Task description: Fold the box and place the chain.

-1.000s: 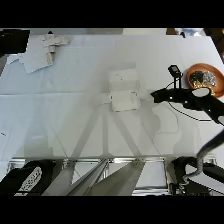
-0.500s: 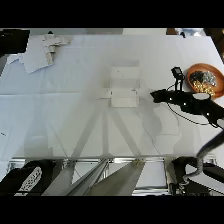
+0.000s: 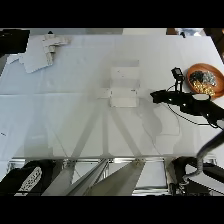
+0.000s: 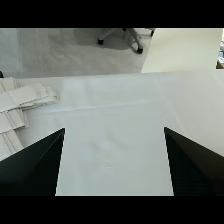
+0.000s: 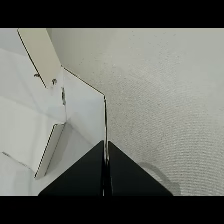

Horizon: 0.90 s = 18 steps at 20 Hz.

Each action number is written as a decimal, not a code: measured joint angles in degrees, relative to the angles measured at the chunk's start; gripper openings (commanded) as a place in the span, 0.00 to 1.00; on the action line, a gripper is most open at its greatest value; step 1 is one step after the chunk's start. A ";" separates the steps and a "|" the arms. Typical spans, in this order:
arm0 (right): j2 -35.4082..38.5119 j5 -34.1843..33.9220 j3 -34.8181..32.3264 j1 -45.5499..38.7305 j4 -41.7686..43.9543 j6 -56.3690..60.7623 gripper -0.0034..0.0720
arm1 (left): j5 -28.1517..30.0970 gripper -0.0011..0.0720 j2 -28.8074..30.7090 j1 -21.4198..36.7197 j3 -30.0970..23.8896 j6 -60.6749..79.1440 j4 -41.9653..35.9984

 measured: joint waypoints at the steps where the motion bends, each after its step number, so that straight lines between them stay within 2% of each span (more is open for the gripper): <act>1: 0.00 0.00 0.00 0.00 0.04 0.00 0.06 | -0.02 0.97 0.00 -0.02 0.00 0.00 0.02; 9: 0.00 0.00 0.00 0.00 0.07 -0.04 0.06 | 0.09 0.97 0.00 -0.02 0.00 0.00 -0.37; 18: 0.00 0.02 0.00 0.00 0.07 -0.07 0.06 | -0.02 0.97 0.00 -0.02 0.00 -3.37 -7.67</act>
